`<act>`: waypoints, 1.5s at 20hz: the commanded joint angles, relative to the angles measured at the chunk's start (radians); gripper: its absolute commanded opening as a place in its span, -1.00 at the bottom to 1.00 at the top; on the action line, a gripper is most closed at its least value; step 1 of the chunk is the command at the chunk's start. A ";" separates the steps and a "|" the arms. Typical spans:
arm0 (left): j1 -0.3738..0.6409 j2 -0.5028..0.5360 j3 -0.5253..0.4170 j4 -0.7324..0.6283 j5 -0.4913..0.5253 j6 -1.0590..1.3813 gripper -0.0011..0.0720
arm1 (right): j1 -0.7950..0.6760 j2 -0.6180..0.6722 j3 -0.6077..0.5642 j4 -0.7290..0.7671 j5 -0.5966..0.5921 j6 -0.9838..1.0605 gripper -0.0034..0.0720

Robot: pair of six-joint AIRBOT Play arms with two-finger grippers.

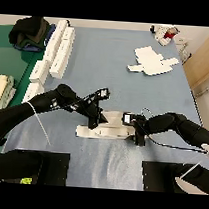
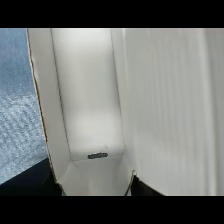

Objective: Fold the box.

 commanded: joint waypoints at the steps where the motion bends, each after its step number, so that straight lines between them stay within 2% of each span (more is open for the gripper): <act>1: 0.000 0.000 0.000 0.002 0.020 -0.038 -0.93 | 0.001 0.000 0.000 0.000 0.000 0.000 0.32; 12: 0.001 0.008 0.000 0.057 0.018 -0.110 -0.93 | 0.001 0.000 0.000 0.000 0.000 0.000 0.32; 14: 0.001 0.025 0.000 0.100 0.018 -0.138 -0.93 | 0.001 0.000 0.000 0.000 0.000 0.000 0.32; 15: 0.001 0.037 0.000 0.129 0.018 -0.162 -0.76 | 0.001 0.000 0.001 0.000 0.001 0.000 0.32; 16: 0.001 0.047 0.000 0.141 0.019 -0.192 -0.03 | 0.001 0.000 0.001 0.000 0.001 0.000 0.32; 17: 0.003 0.057 0.000 0.144 0.020 -0.237 0.15 | 0.001 0.000 0.001 0.000 0.000 0.000 0.32; 19: 0.015 0.085 0.000 0.163 0.017 -0.284 0.16 | 0.001 0.000 0.001 0.000 0.000 0.000 0.32; 21: 0.043 0.137 0.001 0.246 -0.013 -0.391 0.16 | 0.001 0.000 0.001 0.000 0.001 0.000 0.32; 25: 0.130 0.253 0.000 0.389 -0.187 -0.631 0.15 | 0.001 0.000 0.001 0.000 0.001 0.000 0.32; 26: 0.139 0.270 0.000 0.399 -0.222 -0.684 0.07 | 0.001 0.000 0.001 0.000 0.000 0.000 0.32; 28: 0.129 0.278 0.000 0.388 -0.298 -0.750 -0.95 | 0.001 0.000 0.001 0.000 0.001 0.000 0.32; 30: 0.076 0.261 -0.001 0.309 -0.348 -0.837 -0.93 | 0.001 0.000 0.001 -0.001 0.001 0.000 0.32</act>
